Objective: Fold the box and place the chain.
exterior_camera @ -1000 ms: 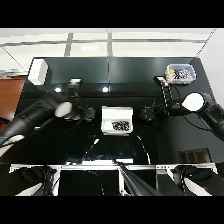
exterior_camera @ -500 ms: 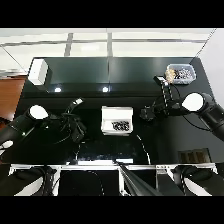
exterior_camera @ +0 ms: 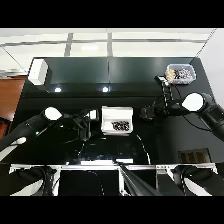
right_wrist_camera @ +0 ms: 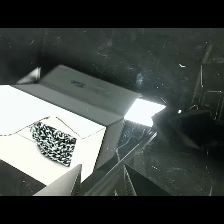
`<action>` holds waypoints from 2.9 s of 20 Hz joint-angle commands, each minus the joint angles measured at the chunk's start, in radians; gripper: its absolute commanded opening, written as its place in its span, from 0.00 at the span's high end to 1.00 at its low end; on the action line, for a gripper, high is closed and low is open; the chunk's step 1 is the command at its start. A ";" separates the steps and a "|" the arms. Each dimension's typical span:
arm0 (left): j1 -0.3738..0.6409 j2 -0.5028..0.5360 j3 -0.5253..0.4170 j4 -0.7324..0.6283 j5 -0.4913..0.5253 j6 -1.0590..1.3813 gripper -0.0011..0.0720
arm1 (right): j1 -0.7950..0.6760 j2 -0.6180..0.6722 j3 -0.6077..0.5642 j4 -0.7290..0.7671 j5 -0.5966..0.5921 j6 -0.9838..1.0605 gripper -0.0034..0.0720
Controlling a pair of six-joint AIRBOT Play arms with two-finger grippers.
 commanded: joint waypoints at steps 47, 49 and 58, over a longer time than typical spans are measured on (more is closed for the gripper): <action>-0.057 -0.112 0.068 -0.066 0.012 0.097 0.59 | 0.123 -0.189 0.098 0.215 0.024 -1.152 0.05; -0.067 -0.112 0.068 -0.054 0.013 0.097 0.59 | 0.126 -0.189 0.098 0.189 0.024 -1.152 0.05; -0.081 -0.113 0.068 -0.024 0.013 0.094 0.59 | 0.164 -0.189 0.097 0.154 0.057 -1.169 0.05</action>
